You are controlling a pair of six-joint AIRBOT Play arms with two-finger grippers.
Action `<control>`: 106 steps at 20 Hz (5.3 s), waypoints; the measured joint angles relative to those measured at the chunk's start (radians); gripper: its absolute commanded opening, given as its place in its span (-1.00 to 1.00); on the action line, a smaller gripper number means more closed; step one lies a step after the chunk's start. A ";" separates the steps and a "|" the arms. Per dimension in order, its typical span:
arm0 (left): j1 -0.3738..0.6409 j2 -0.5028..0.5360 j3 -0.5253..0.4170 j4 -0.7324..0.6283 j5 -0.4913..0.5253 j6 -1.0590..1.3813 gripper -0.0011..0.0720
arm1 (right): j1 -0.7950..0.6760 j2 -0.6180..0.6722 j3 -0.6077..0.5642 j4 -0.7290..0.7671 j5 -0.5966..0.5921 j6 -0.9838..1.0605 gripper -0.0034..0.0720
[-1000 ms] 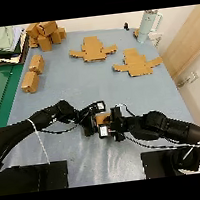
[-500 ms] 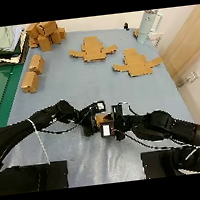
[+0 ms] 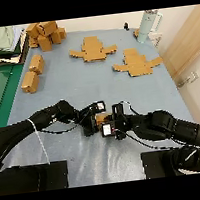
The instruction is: Fold the box.
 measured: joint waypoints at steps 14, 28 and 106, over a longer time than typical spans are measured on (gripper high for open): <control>0.000 0.000 0.000 0.000 0.000 0.000 0.34 | 0.007 -0.034 0.000 0.044 -0.006 0.001 -0.68; 0.000 0.000 0.000 0.000 0.000 0.000 0.35 | 0.010 -0.011 0.000 0.087 -0.060 0.001 -0.63; 0.000 0.000 0.000 0.000 0.000 0.000 0.34 | -0.061 0.038 -0.016 -0.010 -0.190 0.116 -0.90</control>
